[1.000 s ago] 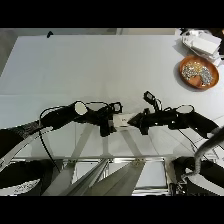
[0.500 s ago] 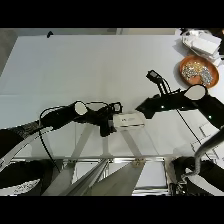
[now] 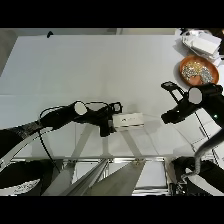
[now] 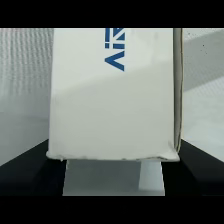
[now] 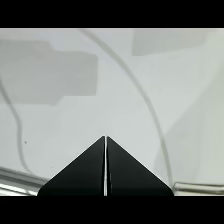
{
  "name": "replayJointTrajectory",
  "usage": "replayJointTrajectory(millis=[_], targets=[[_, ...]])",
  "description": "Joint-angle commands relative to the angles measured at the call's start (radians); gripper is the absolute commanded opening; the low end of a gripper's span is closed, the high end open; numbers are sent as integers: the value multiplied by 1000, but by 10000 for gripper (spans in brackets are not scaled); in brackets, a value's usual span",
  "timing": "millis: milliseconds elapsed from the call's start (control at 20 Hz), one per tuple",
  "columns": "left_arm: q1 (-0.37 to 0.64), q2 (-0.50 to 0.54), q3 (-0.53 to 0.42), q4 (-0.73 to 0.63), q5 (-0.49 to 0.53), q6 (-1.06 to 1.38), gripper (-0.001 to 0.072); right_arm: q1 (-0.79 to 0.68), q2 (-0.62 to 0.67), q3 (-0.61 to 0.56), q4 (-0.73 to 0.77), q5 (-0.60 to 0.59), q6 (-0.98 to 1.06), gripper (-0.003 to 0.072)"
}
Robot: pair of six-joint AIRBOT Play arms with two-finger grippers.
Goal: Fold the box and place the chain.
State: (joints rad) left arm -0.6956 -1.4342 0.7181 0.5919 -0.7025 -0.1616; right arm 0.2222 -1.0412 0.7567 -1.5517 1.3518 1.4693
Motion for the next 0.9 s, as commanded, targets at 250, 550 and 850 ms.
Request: replayJointTrajectory(millis=[250,550,850], targets=[[207,220,1,352,13,-425,3,0,1,2,-45,-98,53,18],[570,438,1,643,-47,-711,3,0,1,2,-45,-99,53,18],[898,451,-58,778,-137,-815,3,0,1,2,-44,-100,53,18]])
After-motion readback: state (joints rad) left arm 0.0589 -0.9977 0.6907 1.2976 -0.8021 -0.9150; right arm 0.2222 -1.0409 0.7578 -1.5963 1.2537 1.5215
